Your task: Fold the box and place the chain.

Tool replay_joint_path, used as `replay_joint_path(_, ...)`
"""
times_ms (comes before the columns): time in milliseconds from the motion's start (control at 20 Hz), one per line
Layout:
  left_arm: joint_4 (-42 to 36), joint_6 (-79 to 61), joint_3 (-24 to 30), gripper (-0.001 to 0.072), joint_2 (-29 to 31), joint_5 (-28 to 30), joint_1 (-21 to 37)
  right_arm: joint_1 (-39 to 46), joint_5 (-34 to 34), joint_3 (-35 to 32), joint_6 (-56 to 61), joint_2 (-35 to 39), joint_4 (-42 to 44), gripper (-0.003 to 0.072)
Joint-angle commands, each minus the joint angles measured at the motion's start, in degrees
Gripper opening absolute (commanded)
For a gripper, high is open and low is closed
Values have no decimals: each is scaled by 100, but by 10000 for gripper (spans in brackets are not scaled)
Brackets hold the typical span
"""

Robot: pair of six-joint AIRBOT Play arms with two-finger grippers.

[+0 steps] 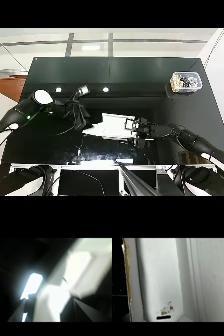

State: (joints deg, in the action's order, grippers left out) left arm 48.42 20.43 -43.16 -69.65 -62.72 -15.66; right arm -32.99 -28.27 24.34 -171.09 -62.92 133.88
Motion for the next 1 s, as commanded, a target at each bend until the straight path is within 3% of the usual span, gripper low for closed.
replay_joint_path(0,251,-1829,234,695,-17,-319,-33,-4,-2,-2,0,-4,0,338)
replay_joint_path(300,76,-2411,463,695,-179,1215,-898,-4,-4,-2,0,-4,0,338)
replay_joint_path(600,-59,-2406,463,680,-216,1425,-1128,-4,-2,-2,0,-4,0,338)
replay_joint_path(850,-350,-2441,463,262,-216,1294,-1169,-4,-2,-2,0,-4,0,338)
replay_joint_path(900,-352,-2514,463,203,-216,1196,-1169,-4,-2,-2,0,-4,0,338)
replay_joint_path(950,-369,-2511,463,197,-216,1117,-1169,-4,-2,-2,0,-4,0,338)
